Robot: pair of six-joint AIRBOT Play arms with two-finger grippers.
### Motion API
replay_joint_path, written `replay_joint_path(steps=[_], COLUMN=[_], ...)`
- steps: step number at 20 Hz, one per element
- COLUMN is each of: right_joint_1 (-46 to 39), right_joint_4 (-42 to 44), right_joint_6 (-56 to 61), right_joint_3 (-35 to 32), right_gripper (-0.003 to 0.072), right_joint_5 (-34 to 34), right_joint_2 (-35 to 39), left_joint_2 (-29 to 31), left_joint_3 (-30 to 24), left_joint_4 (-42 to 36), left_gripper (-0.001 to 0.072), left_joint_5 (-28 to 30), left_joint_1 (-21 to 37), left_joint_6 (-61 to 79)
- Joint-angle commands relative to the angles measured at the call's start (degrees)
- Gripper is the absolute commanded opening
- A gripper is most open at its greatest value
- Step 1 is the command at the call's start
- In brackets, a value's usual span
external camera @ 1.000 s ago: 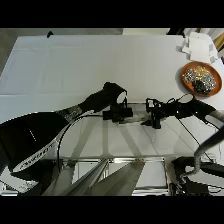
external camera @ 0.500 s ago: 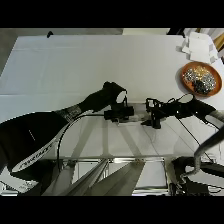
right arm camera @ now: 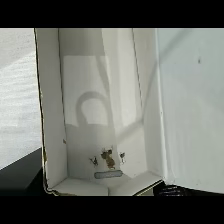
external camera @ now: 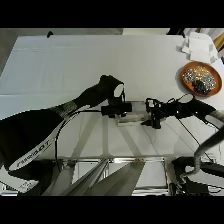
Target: Fold the box and place the chain.
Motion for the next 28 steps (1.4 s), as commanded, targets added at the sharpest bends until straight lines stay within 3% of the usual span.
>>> replay_joint_path(steps=[1,2,4,16,18,23,26,28], right_joint_1=[0.04,0.04,0.04,0.04,0.04,0.04,0.04,0.04], right_joint_4=[-0.02,-0.02,-0.02,-0.02,-0.02,-0.02,-0.02,-0.02], right_joint_6=[-0.02,-0.02,-0.02,-0.02,-0.02,-0.02,-0.02,-0.02], right_joint_3=[0.02,0.02,0.00,0.02,0.02,0.02,0.02,0.02], right_gripper=[0.0455,0.0455,0.0455,0.0455,0.0455,0.0455,0.0455,0.0455], right_joint_5=[0.02,0.02,0.02,0.02,0.02,0.02,0.02,0.02], right_joint_2=[-0.02,-0.02,-0.02,-0.02,-0.02,-0.02,-0.02,-0.02], left_joint_2=[-0.55,-0.57,-0.55,-2.40,-2.47,-2.60,-3.15,-3.54], left_joint_3=[0.26,0.28,0.42,0.42,0.39,0.39,0.39,0.39], left_joint_4=[1.11,1.33,2.56,3.58,3.82,4.57,4.63,4.85], left_gripper=[0.0270,0.0268,0.0146,0.0127,0.0003,0.0011,0.0077,0.0082], left_joint_5=[-3.48,-3.41,-3.34,-1.44,-0.61,0.92,0.85,0.66], left_joint_1=[0.13,0.09,-0.22,-2.67,-2.89,-3.45,-3.67,-3.98], left_joint_6=[0.63,0.63,0.63,0.39,0.37,0.39,0.39,0.42])
